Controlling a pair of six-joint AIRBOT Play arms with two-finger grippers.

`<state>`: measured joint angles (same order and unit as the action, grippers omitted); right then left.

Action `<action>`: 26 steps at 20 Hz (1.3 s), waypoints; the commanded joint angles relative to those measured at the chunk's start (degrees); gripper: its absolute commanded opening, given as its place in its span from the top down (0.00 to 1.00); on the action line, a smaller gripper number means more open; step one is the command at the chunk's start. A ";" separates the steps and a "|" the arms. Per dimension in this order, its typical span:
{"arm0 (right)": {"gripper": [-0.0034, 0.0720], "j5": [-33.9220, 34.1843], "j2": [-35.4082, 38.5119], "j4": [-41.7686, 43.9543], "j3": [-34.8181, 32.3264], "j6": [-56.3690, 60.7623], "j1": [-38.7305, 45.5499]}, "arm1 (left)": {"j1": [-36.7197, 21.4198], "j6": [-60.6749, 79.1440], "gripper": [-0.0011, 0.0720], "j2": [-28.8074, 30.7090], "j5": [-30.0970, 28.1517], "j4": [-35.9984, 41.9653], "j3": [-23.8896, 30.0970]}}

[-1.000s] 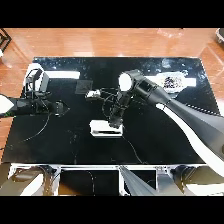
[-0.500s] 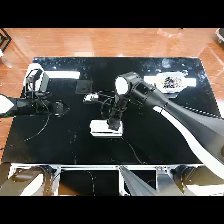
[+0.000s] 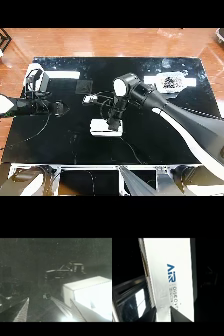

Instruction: Fold the box and place the chain.

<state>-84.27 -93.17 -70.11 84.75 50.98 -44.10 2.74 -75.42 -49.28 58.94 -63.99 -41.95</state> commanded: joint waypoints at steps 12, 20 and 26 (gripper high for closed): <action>0.67 1.07 -0.02 -0.02 -1.46 1.36 -1.31 | -0.02 0.00 0.15 -0.02 0.17 0.07 0.02; 0.66 2.01 -0.15 0.61 -2.49 2.69 -2.19 | 0.00 0.02 0.15 -0.02 0.22 0.24 0.02; 0.58 -0.87 6.16 4.13 -2.38 9.90 3.37 | 0.00 0.11 0.15 -0.02 0.07 0.24 0.02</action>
